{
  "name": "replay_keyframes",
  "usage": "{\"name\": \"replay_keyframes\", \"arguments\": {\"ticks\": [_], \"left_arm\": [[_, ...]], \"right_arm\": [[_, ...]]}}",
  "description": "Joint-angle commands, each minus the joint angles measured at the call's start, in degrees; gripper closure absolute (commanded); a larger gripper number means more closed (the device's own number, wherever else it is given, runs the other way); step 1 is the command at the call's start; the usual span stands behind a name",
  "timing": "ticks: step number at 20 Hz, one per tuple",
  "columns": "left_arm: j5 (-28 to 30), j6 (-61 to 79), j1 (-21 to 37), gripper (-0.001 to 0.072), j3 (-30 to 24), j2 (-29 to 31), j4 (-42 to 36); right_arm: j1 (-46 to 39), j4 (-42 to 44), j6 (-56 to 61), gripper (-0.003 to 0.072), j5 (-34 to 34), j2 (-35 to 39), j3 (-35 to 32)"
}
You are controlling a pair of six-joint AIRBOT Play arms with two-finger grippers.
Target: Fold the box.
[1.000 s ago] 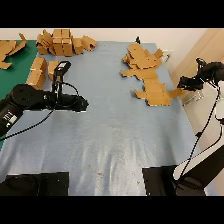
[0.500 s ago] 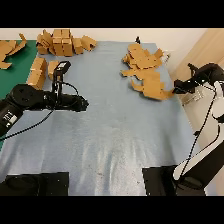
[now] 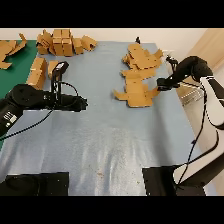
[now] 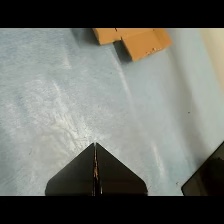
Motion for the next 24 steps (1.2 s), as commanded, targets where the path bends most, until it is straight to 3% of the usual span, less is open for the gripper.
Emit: {"name": "replay_keyframes", "arguments": {"ticks": [1, 6, 10, 11, 13, 18, 24], "left_arm": [[0.07, -1.51, 0.42, 0.0697, -0.13, -0.04, 1.53], [-2.84, -2.51, 6.36, 0.0697, -4.85, -0.04, 0.90], [-8.74, 1.29, 12.74, 0.0697, -8.35, -0.09, -1.46], [-10.88, 2.89, 14.45, 0.0697, -8.39, -0.39, -2.91], [-13.88, 5.51, 17.35, 0.0697, -8.41, -1.18, -5.55], [-19.08, 7.02, 19.61, 0.0696, -8.39, -3.06, -6.60], [-19.28, 10.99, 19.65, 0.0695, -8.33, -7.28, -13.62]], "right_arm": [[5.42, -2.23, 2.80, 0.0684, 4.92, 9.86, -11.69], [11.10, 0.79, 7.28, 0.0684, 8.41, 25.07, -36.39], [18.69, 0.92, 14.16, 0.0682, 13.22, 31.61, -47.78], [19.93, 0.96, 15.02, 0.0673, 13.14, 31.80, -48.24], [20.87, 0.92, 15.02, 0.0481, 13.11, 31.74, -48.22], [20.26, -5.55, 14.93, 0.0482, 13.03, 31.23, -45.72], [20.28, -0.74, 10.23, 0.0481, 12.09, 26.38, -41.22]]}}
